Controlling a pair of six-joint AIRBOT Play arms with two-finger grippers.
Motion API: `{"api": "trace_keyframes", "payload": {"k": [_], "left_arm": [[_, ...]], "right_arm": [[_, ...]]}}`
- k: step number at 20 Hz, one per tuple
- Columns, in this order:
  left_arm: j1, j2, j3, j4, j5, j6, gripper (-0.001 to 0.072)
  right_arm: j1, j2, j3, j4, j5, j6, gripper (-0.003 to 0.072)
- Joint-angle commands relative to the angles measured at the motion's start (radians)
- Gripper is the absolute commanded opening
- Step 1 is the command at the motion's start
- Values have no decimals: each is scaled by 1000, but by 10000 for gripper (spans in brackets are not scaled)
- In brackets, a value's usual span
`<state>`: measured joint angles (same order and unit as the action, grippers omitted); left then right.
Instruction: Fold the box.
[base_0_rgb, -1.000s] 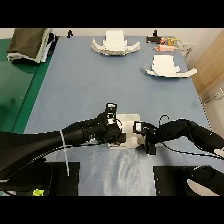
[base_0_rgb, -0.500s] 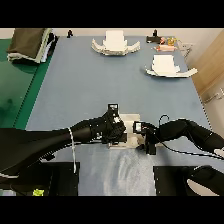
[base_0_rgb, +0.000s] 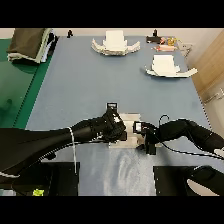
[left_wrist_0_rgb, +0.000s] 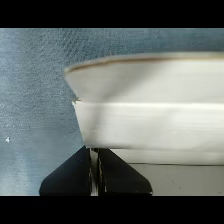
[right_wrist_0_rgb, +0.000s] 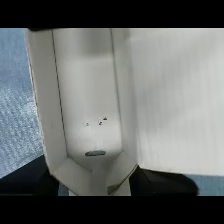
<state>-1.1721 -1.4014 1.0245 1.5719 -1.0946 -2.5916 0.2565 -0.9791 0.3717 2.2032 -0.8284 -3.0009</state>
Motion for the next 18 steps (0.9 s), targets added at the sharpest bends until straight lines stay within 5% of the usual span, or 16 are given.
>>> {"api": "trace_keyframes", "payload": {"k": [1, 2, 3, 4, 5, 11, 18], "left_arm": [[0, -1, 1, -5, 10, -1, 15], [0, -1, 1, -6, 10, 0, 17], [0, 0, 1, -9, 11, 7, 142], [0, 0, 2, -13, 10, 7, 478], [0, 0, 5, -13, 9, 7, 657], [0, 1, 41, -11, -91, 13, 659], [2, 1, 200, -11, -307, 64, 658]], "right_arm": [[1, 0, 1, 0, 0, 0, 512], [1, 0, 1, 0, 0, 0, 513], [1, 0, 1, 0, 0, 0, 513], [1, 0, 1, 0, 0, 0, 513], [1, 0, 1, 0, 0, 0, 513], [1, 0, 1, 0, 0, 0, 513], [1, 0, 1, 0, 0, 0, 513]]}}
